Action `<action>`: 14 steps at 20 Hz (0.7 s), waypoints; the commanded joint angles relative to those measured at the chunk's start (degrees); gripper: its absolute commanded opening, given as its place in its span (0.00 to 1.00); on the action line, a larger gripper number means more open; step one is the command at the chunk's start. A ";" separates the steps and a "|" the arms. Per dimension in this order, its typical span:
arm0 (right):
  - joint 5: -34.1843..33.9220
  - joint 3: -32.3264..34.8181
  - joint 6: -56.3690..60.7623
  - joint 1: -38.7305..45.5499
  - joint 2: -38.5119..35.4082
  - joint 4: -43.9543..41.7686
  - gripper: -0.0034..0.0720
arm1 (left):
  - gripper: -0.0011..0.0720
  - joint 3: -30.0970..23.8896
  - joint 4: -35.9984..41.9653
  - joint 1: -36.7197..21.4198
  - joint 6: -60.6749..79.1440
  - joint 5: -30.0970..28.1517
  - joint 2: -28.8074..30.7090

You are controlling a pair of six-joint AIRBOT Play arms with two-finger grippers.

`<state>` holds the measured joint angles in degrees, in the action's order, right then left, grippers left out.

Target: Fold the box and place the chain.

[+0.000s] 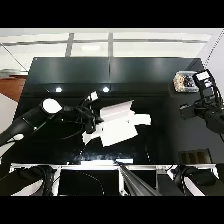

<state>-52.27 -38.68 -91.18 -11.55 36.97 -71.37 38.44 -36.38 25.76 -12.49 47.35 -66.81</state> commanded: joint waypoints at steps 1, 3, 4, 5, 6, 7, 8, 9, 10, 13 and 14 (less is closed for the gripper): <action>5.68 -0.35 -1.25 0.02 0.00 -4.76 0.98 | 0.05 -3.89 0.66 0.48 11.08 -2.19 0.37; 7.10 -0.33 -8.83 0.00 0.00 -9.73 0.98 | 0.05 -3.80 2.47 0.50 17.51 -2.14 0.37; 7.06 -0.33 -12.66 0.00 0.00 -12.15 0.98 | 0.05 -3.80 4.07 0.52 20.46 -2.01 0.37; 6.82 -0.33 -16.22 0.00 0.00 -14.49 0.98 | 0.05 -3.80 5.07 0.52 23.06 -1.81 0.37; 6.84 -0.22 -19.15 0.00 0.00 -16.65 0.98 | 0.05 -3.82 5.35 0.52 24.57 -1.97 0.35; 6.95 0.11 -22.18 0.00 0.02 -19.06 0.98 | 0.05 -3.82 5.31 0.35 25.40 -2.40 0.02; 7.21 0.83 -25.57 0.00 0.02 -21.79 0.98 | 0.05 -3.82 5.40 -0.09 26.12 -2.19 -0.81; 7.21 1.79 -28.61 0.00 0.09 -24.59 0.98 | 0.05 -3.80 5.79 -0.46 26.25 -1.90 -2.19; 7.39 3.02 -30.91 0.00 0.11 -27.17 0.98 | 0.05 -3.72 6.25 -0.57 26.60 -1.36 -3.58; 7.48 7.37 -35.74 0.00 0.13 -35.39 0.98 | 0.05 -3.67 10.60 -0.26 32.57 -0.07 -6.67; 7.52 8.52 -36.50 0.00 0.11 -37.20 0.98 | 0.05 -3.67 10.97 -0.35 33.53 -0.68 -7.58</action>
